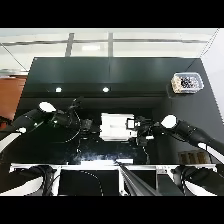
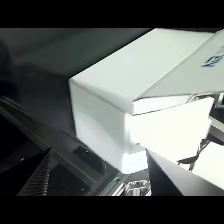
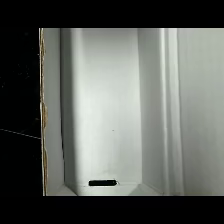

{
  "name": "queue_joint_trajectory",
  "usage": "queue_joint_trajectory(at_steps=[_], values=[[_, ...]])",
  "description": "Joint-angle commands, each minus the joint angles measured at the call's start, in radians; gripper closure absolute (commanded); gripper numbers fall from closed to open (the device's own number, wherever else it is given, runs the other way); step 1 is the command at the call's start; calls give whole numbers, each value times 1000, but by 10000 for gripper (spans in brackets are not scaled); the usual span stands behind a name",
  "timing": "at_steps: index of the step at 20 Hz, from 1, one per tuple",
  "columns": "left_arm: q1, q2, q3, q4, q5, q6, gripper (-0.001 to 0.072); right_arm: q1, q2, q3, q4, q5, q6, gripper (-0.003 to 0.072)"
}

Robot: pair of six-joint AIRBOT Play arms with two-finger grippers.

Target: Fold the box and place the chain.

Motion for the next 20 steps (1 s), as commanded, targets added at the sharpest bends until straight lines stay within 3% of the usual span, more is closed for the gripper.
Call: queue_joint_trajectory(at_steps=[1,5,10,20], values=[[-72,2,31,-9,90,-38,58,1,-1,0,0,0,1,273],[-171,2,93,30,196,-124,58,1,-1,0,0,0,1,272],[-245,2,119,256,209,-372,68,1,-1,0,0,0,1,273],[-265,1,121,302,249,-436,70,1,-1,0,0,0,1,272]])
